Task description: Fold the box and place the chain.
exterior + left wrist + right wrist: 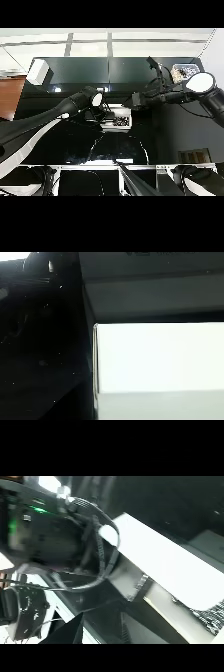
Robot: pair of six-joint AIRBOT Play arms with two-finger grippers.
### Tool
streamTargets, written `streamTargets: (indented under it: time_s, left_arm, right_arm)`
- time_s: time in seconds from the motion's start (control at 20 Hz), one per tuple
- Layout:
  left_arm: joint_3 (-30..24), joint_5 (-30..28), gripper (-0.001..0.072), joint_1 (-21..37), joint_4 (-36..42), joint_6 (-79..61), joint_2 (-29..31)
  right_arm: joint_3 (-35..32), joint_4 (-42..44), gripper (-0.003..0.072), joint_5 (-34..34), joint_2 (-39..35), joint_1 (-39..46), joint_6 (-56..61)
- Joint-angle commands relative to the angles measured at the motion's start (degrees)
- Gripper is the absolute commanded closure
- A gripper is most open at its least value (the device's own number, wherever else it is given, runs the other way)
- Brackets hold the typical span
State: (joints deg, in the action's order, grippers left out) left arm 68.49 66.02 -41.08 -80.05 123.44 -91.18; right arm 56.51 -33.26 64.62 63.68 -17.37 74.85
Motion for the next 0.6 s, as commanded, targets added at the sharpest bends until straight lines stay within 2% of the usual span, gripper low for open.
streamTargets:
  time_s: [0.0,0.2,0.3,0.35,0.4,0.45,0.5,0.55]
  left_arm:
    - [0.00,0.02,0.0680,0.04,-0.02,-0.04,0.00]
    - [-0.09,0.24,0.0680,0.07,-0.22,-0.02,-0.07]
    - [0.13,2.58,0.0680,0.07,-0.76,2.97,-0.04]
    - [0.57,3.98,0.0638,0.02,-1.84,4.61,0.04]
    - [1.18,5.25,0.0542,-0.02,-2.01,4.72,0.11]
    - [2.05,6.29,0.0361,0.00,-2.05,4.72,0.24]
    - [2.86,6.78,0.0251,0.00,-2.40,4.70,0.74]
    - [3.48,6.67,0.0235,0.00,-2.75,4.66,1.77]
  right_arm:
    - [-0.33,-0.98,0.0395,6.56,0.37,5.07,-0.61]
    - [-0.33,-1.09,0.0396,8.87,0.37,11.63,-2.73]
    - [-0.33,-1.33,0.0396,9.16,0.37,12.46,-4.11]
    - [-0.35,-1.40,0.0396,9.49,0.37,12.48,-4.66]
    - [-0.35,-1.36,0.0396,9.75,0.37,12.48,-5.11]
    - [-0.35,-1.40,0.0396,9.77,0.37,12.48,-5.42]
    - [-0.35,-1.40,0.0396,9.70,0.37,12.50,-5.53]
    - [-0.35,-1.40,0.0396,9.46,0.37,12.48,-5.66]
